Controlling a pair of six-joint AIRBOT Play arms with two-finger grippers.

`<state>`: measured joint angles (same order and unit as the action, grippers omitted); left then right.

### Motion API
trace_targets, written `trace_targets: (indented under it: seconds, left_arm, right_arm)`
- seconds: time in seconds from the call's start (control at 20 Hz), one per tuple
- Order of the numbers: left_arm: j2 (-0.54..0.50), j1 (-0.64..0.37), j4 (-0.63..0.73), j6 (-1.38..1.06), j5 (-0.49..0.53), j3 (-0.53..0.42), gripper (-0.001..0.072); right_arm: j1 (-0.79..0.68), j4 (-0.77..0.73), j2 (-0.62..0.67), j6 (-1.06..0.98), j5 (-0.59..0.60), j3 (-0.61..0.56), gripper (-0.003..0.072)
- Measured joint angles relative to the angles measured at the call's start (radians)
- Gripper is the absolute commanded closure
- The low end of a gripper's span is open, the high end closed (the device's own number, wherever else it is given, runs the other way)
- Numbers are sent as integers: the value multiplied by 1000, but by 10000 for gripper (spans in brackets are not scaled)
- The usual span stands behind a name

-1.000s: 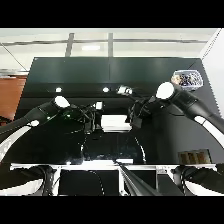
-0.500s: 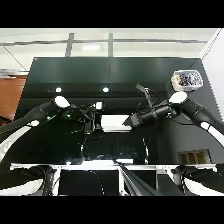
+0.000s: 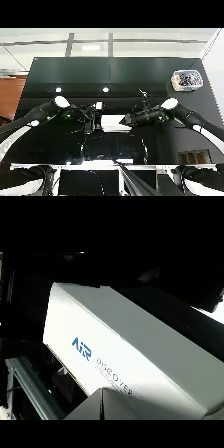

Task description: Fold the box and place the chain.

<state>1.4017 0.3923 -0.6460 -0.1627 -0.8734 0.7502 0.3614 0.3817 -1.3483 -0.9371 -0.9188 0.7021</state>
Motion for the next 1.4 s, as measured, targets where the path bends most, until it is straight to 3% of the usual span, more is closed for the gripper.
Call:
trace_targets:
  seconds: [0.2,0.4,0.45,0.5,0.7,1.05,1.2,1.4]
  left_arm:
    - [0,0,2,4,-1,0,373]
    - [0,-1,1,3,-1,0,352]
    - [0,-1,0,4,-1,1,214]
    - [-2,-1,-3,3,-2,3,-11]
    - [-37,-1,-27,34,-3,29,-11]
    - [-166,43,-39,118,-58,88,-9]
    - [-122,125,-19,147,-13,146,-9]
    - [10,210,-70,235,-2,266,-10]
  right_arm:
    - [-26,77,39,12,-9,47,668]
    - [-129,194,190,1,-131,135,668]
    - [-167,246,238,-19,-140,147,668]
    - [-208,307,281,-47,-163,155,669]
    - [-342,478,385,-129,-205,170,668]
    - [-425,550,423,-164,-198,174,668]
    - [-431,558,425,-168,-182,174,668]
    - [-434,560,426,-172,-179,174,668]
